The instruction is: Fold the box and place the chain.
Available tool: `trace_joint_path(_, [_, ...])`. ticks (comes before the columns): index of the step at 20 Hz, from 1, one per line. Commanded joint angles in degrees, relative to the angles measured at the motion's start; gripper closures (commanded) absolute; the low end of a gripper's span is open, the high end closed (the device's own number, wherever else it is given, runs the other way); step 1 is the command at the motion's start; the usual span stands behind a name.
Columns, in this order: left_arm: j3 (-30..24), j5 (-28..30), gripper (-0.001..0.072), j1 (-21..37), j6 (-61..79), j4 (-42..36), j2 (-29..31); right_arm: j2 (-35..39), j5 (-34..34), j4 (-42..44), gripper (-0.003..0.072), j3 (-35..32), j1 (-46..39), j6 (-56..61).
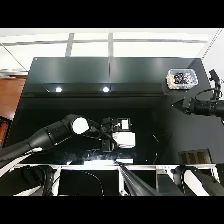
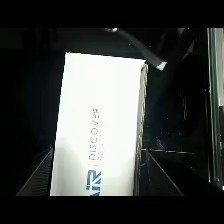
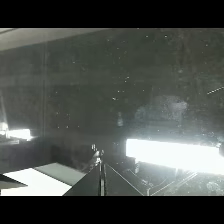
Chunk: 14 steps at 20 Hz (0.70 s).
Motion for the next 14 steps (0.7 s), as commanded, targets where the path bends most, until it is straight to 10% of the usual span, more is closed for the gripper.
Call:
trace_joint_path(1, [0.1,-0.1,0.0005,-0.1,0.1,1.5,-0.2,0.0,0.0,-0.4,0.0645,0.0,-0.2,0.0])
trace_joint_path(14, [0.1,1.6,0.0002,-0.6,0.1,1.5,-2.5,0.0,0.0,-0.4,0.0645,0.0,-0.2,0.0])
